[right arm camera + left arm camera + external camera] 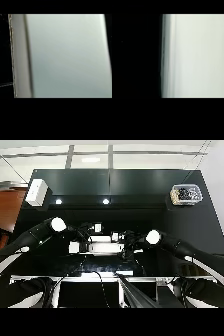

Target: Fold the box and place the chain.

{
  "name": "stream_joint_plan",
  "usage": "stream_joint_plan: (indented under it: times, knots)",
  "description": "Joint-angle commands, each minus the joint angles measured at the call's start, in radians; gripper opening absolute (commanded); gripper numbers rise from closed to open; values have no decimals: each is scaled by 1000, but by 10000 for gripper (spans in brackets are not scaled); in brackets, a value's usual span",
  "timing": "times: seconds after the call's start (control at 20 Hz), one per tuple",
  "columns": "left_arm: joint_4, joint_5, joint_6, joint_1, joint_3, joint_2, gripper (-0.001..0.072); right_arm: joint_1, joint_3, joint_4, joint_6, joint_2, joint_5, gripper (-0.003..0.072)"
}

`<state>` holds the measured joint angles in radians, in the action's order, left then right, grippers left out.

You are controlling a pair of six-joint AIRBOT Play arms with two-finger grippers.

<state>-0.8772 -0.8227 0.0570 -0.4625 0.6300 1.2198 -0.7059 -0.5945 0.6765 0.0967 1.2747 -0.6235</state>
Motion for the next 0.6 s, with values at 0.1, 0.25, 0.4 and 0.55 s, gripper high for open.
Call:
stream_joint_plan:
  times: [0.1, 0.25, 0.4, 0.55]
  knots:
    - [-1, -1, 0, -1, 1, -1, 30, -1, 1, 5, 0, 1, 0, 691]
    - [-1, -2, 0, -1, 1, -1, 30, -1, 1, 8, 0, 1, 1, 691]
    - [-1, -1, 0, -1, 1, -1, 30, -1, 0, 8, 0, 1, 1, 612]
    - [-1, -1, 0, -1, 1, -1, 31, -1, 0, 8, 0, 1, 3, 584]
